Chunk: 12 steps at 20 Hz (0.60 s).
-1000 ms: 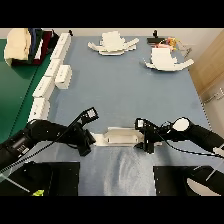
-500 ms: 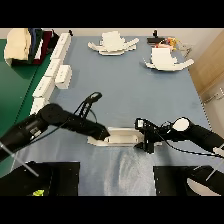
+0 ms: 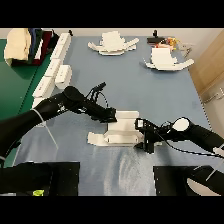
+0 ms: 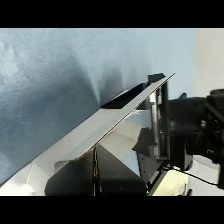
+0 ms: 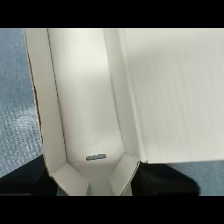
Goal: Fold the box.
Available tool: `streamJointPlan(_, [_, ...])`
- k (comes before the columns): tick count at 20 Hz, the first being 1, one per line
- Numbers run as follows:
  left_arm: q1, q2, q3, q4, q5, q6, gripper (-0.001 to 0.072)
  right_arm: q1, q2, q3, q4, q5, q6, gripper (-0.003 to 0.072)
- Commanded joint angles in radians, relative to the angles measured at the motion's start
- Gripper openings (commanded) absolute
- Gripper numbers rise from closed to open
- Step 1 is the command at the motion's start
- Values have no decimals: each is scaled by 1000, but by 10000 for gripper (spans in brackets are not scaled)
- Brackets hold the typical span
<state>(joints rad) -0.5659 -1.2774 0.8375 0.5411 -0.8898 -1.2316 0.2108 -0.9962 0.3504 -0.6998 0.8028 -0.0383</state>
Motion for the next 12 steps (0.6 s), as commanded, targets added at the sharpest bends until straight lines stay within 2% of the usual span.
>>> streamJointPlan(1, [19,-92,9,-18,-48,-45,13,1,0,0,0,0,0,505])
streamJointPlan(5, [14,-138,9,-18,-129,-45,13,1,0,0,0,0,0,505])
streamJointPlan(12, [19,-140,10,-19,-105,-30,13,1,0,0,0,0,0,505])
